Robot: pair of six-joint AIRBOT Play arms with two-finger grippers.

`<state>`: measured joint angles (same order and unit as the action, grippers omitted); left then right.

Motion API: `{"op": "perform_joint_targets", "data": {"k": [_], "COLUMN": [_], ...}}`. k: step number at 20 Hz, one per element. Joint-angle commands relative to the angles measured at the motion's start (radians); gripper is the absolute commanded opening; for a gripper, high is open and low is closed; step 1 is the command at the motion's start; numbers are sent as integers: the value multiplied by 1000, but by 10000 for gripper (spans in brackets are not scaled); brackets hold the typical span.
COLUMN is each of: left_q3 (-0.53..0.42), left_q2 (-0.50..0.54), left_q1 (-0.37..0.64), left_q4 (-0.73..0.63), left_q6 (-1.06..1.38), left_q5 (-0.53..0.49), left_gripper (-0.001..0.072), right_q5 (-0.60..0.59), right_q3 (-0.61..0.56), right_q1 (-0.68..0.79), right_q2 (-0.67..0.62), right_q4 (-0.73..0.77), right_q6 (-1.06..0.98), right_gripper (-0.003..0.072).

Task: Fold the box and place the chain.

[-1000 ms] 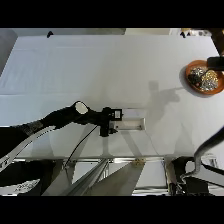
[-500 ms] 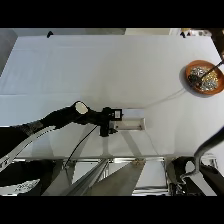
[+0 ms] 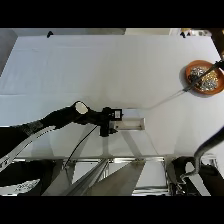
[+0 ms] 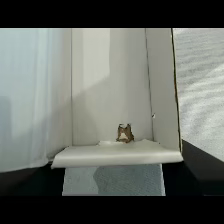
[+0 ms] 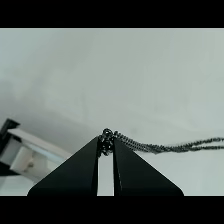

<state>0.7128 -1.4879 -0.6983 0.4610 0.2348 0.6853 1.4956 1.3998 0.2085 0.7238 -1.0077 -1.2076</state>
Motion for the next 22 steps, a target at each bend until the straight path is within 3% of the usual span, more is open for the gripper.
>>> {"op": "perform_joint_targets", "data": {"k": [1, 6, 9, 17, 22], "left_q3": [0, 0, 0, 0, 0], "left_q2": [0, 0, 0, 0, 0], "left_q1": [-1, -1, -1, -1, -1], "left_q4": [0, 0, 0, 0, 0], "left_q6": [0, 0, 0, 0, 0], "left_q5": [0, 0, 0, 0, 0], "left_gripper": [50, 50, 50, 50, 50], "right_q5": [33, 68, 29, -299, -376], "right_q3": [-1, -22, -116, -433, -509], "right_q1": [-159, -283, -340, -650, -791], "right_q2": [-16, -15, -15, 1, 116], "right_q4": [35, 36, 38, 23, -40], "right_q6": [5, 0, 0, 0, -23], "right_gripper": [21, 21, 21, 21, 22]}}
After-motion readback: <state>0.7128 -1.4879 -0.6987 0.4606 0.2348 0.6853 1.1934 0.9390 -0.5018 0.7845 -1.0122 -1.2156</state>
